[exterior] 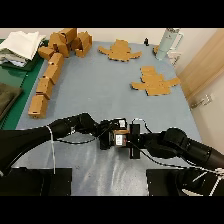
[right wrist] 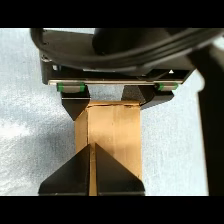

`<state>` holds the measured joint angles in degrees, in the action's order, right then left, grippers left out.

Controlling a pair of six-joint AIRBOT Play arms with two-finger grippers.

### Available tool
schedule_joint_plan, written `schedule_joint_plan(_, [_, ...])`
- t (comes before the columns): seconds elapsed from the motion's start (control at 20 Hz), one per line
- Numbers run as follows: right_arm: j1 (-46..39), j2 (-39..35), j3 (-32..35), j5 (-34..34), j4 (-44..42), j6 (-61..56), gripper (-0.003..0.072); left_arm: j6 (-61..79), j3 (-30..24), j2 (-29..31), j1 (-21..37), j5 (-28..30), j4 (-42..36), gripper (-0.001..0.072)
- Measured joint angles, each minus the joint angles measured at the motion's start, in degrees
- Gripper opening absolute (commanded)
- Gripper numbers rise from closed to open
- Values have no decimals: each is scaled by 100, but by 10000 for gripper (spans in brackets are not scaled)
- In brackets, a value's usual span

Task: Fold the box.

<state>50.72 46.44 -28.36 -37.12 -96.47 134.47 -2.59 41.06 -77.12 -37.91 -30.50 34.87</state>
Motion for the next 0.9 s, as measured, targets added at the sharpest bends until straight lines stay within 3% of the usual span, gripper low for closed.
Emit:
schedule_joint_plan(0.3, [-2,-81,-35,-28,9,-164,53,0,0,0,0,0,0,436])
schedule_joint_plan(0.55, [-2,-520,-219,-584,149,-1207,53,0,0,0,0,0,2,436])
schedule_joint_plan(0.65, [-2,-763,-262,-949,409,-2046,53,0,0,0,0,0,2,436])
schedule_joint_plan(0.9, [-15,-1064,-302,-2201,1921,-5626,54,0,0,0,0,0,2,436])
